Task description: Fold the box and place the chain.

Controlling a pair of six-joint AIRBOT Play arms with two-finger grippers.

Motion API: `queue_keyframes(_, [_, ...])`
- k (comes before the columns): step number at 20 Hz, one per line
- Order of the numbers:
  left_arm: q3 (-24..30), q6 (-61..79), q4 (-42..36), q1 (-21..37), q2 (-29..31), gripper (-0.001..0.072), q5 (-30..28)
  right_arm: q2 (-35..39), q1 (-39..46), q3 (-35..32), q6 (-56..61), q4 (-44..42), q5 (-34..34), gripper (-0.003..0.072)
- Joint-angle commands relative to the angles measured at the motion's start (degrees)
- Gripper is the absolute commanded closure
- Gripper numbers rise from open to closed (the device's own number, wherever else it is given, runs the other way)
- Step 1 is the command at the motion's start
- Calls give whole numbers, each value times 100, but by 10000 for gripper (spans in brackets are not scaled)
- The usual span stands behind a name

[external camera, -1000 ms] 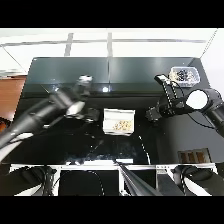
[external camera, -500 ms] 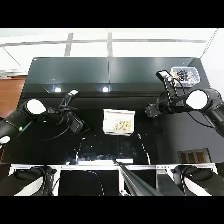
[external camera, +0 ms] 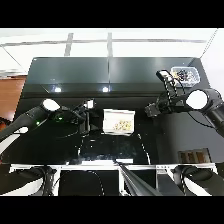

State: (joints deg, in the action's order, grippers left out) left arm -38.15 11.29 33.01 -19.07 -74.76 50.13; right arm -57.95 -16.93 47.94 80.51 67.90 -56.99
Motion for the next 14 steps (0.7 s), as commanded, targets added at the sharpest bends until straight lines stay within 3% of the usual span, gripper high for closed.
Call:
queue_keyframes(1, [-127,393,-221,-109,-219,-11,-7,7,2,0,0,-15,-13,313])
queue_keyframes(11, [-127,151,-192,-590,-243,-5,-66,7,2,0,-2,-13,216,313])
queue_keyframes(14, [-127,-369,295,-590,-243,-5,-55,7,2,0,-2,-13,219,313])
